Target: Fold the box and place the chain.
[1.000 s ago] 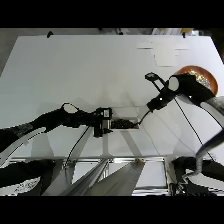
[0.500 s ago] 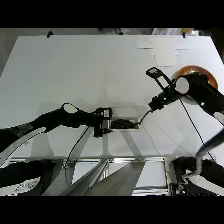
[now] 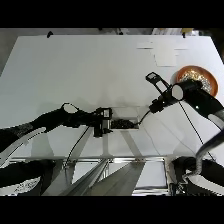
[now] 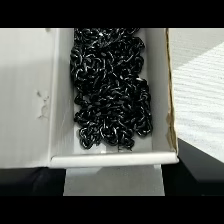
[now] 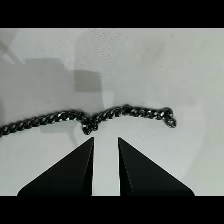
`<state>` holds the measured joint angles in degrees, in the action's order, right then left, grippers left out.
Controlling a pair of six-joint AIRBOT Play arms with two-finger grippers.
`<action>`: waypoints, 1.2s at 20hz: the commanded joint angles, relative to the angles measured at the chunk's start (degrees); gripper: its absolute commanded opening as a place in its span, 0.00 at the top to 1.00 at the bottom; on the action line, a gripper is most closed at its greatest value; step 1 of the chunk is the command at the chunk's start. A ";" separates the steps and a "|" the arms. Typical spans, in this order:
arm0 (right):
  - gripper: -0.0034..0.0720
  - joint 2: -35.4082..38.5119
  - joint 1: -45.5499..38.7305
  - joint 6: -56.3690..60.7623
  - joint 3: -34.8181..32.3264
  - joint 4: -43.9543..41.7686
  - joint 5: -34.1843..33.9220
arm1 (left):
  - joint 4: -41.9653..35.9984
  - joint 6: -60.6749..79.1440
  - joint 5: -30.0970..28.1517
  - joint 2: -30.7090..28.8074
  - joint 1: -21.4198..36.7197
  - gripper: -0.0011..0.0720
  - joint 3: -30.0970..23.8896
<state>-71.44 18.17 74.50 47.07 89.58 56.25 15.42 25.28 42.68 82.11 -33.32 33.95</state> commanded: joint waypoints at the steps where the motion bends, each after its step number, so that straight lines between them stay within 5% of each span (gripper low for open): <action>1: 0.67 -4.09 0.02 0.02 -0.33 -0.35 1.05 | 0.02 0.02 0.00 -0.04 0.02 0.75 -0.02; 9: 0.62 -6.69 0.02 -0.02 -0.35 -2.86 -0.02 | 0.02 0.02 -0.02 -0.04 0.02 0.75 -0.02; 24: 0.85 -6.69 0.02 -4.76 -0.35 -7.10 -2.19 | 0.02 0.02 -0.02 -0.04 0.02 0.75 -0.02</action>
<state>-78.11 18.15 71.85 46.74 84.86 53.95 15.44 25.28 42.65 82.11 -33.32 33.95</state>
